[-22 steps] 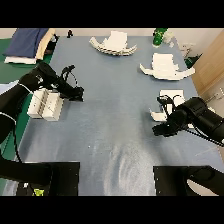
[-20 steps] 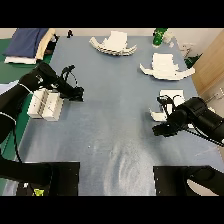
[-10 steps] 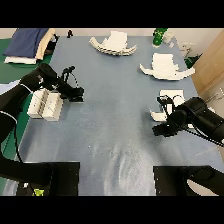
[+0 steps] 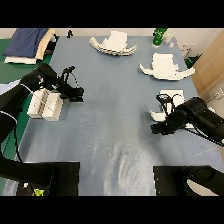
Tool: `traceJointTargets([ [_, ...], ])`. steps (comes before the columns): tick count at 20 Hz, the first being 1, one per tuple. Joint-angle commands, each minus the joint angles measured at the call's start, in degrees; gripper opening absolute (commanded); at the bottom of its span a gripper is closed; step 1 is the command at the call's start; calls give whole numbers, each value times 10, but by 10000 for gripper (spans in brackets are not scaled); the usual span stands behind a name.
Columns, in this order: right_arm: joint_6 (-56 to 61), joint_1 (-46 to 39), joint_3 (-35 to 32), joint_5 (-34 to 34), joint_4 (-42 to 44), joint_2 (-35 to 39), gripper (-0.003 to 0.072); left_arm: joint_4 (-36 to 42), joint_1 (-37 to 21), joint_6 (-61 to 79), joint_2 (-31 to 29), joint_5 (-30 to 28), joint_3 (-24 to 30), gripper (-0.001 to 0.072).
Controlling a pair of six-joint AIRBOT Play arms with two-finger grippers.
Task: Fold the box.
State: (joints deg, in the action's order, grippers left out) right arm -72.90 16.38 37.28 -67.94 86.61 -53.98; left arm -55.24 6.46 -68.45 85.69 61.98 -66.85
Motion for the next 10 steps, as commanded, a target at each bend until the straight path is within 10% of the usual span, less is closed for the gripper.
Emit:
traceJointTargets([
  [1, 0, 0, 0, 47, 40, 0, 17, 0, 0, 0, 0, 0, 0, 15],
  [8, 0, 0, 60, 39, 81, 0, 19, 60, 0, -2, 0, -28, 0, 15],
  [10, 0, 0, 116, 17, 52, 0, 137, 126, 0, 2, 0, -49, 0, 15],
])
